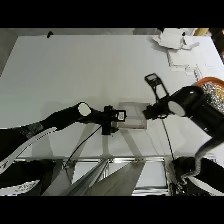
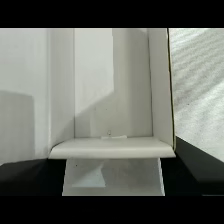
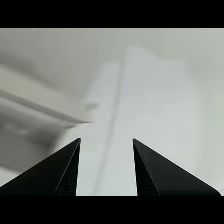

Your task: Fold the box and place the chain.

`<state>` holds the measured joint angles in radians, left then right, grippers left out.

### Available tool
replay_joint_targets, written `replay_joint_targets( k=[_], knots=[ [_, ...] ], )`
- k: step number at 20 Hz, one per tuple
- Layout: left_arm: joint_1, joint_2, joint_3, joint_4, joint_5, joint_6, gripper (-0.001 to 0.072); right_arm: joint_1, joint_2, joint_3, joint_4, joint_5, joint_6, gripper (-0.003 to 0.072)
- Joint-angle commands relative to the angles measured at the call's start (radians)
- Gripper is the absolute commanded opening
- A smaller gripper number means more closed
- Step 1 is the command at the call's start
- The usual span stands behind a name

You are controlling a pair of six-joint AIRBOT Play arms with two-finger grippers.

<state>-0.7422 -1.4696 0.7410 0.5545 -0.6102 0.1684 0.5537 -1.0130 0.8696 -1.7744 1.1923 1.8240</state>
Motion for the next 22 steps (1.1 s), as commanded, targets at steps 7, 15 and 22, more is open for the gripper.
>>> replay_joint_targets(
  k=[7, 15, 22],
  knots=[
    [0.0, 0.0, 0.0, 0.0, 0.0, 0.0, 0.0252, -0.796, -0.1, 0.048, -0.129, -0.256, -0.189, 0.0294],
    [0.0, 0.0, 0.0, 0.0, 0.0, 0.0, 0.0252, -1.087, -0.29, 0.048, -0.077, -0.378, -0.267, 0.0289],
    [0.0, 0.0, 0.0, 0.0, 0.0, 0.0, 0.0252, -1.085, -0.388, 0.048, 0.072, -0.423, -0.36, 0.0222]
  ],
)
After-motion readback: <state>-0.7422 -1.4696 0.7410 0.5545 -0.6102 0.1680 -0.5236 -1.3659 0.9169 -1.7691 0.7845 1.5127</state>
